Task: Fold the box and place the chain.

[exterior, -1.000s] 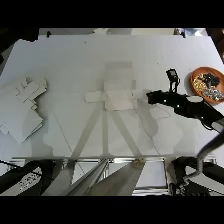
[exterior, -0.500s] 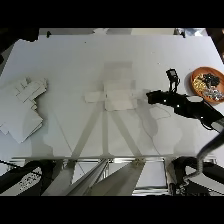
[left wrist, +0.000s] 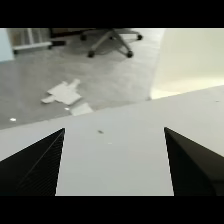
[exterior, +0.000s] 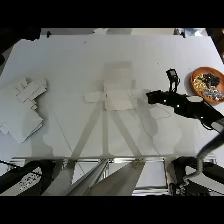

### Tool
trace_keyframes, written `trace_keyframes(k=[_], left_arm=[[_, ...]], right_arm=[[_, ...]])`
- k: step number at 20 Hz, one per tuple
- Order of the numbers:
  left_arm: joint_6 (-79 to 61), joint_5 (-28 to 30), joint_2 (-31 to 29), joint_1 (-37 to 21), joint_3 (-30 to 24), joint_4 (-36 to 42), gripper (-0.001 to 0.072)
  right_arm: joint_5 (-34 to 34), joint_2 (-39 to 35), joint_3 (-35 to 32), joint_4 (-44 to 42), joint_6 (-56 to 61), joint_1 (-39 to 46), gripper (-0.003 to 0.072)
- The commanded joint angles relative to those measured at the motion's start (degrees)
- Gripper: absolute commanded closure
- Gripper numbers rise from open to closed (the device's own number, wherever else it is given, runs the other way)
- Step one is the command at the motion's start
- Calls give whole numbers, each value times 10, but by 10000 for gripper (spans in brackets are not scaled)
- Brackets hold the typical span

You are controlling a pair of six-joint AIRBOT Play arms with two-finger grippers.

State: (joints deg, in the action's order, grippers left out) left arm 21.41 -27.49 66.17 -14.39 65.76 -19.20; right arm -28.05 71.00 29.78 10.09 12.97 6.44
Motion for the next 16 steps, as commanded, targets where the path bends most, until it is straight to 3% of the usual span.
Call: trace_keyframes(k=[1, 7, 9, 13, 16], left_arm=[[33, -78, 2, -1, 0, 2, 9], [29, -166, 66, 48, 1, -5, 11], [31, -190, 98, 80, 20, -68, 10], [116, -320, 204, 128, 136, -198, 9], [138, -403, 288, 135, 214, -202, 8]], right_arm=[[0, 0, 0, 0, 0, 0, 674], [0, 0, 0, 0, 0, 0, 674], [0, 0, 0, 0, 0, 0, 674], [0, 0, 0, 0, 0, 0, 674], [0, 0, 0, 0, 0, 0, 674]])
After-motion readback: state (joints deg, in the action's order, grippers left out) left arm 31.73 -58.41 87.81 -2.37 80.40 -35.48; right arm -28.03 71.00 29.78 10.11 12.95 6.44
